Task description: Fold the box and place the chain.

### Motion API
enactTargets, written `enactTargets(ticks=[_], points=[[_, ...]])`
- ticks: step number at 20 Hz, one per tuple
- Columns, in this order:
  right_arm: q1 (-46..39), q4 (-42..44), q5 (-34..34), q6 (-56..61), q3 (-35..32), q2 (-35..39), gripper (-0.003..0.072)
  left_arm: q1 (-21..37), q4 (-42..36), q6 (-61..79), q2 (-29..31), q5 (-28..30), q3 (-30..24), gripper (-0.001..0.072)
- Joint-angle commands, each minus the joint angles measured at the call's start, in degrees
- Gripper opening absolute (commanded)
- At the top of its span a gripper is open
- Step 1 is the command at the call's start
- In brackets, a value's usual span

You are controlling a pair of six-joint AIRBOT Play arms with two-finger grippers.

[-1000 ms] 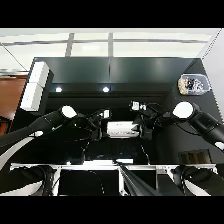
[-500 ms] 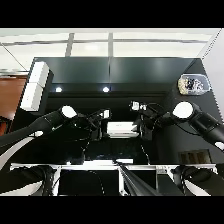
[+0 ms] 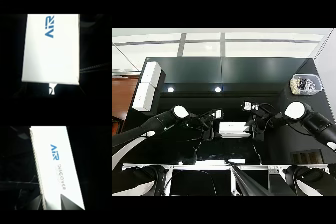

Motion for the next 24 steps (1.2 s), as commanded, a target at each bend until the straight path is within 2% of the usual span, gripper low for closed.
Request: enactTargets(ticks=[1, 8, 10, 12, 13, 14, 15, 19, 20, 21, 24], points=[[0.0, -0.1, 0.0, 0.6, -1.0, -0.3, 0.0274, 0.0, 0.0, 0.0, 0.0, 0.0, 0.0, 0.0352], [0.0, 0.1, -0.4, 5.3, -1.7, -0.2, 0.0274, 0.0, 0.0, 0.0, 0.0, 0.0, 0.0, 0.0352], [-0.3, 0.1, 1.5, 13.0, -0.8, 0.3, 0.0273, 0.0, 0.0, 0.0, 0.0, 0.0, 0.0, 0.0352], [-2.4, 0.1, 6.3, 22.1, 0.3, 2.1, 0.0272, 0.0, 0.0, 0.0, 0.0, 0.0, 0.0, 0.0352], [-4.1, 0.0, 8.4, 25.6, 0.3, 3.1, 0.02, 0.0, 0.0, 0.0, 0.0, 0.0, 0.0, 0.0352], [-6.4, 0.3, 10.7, 29.1, 0.2, 3.5, 0.0, 0.0, 0.0, 0.0, 0.0, 0.0, 0.0, 0.0352], [-8.4, 2.7, 11.5, 31.3, -0.8, 3.5, 0.0013, 0.0, 0.0, 0.0, 0.0, 0.0, 0.0, 0.0351], [-12.0, 30.7, 5.6, 28.9, -10.2, 3.4, 0.0013, 0.0, 0.0, 0.0, 0.0, 0.0, 0.0, 0.0351], [-11.7, 34.7, 4.2, 28.9, -11.8, 3.1, 0.0013, 0.0, 0.0, 0.0, 0.0, 0.0, 0.0, 0.0352], [-11.1, 36.8, 2.8, 29.0, -12.9, 2.8, 0.0013, 0.0, 0.0, 0.0, 0.0, 0.0, 0.0, 0.0352], [-9.0, 35.7, -1.6, 29.8, -13.3, 1.2, 0.0013, 0.0, 0.0, 0.0, 0.0, 0.0, 0.0, 0.0351]])
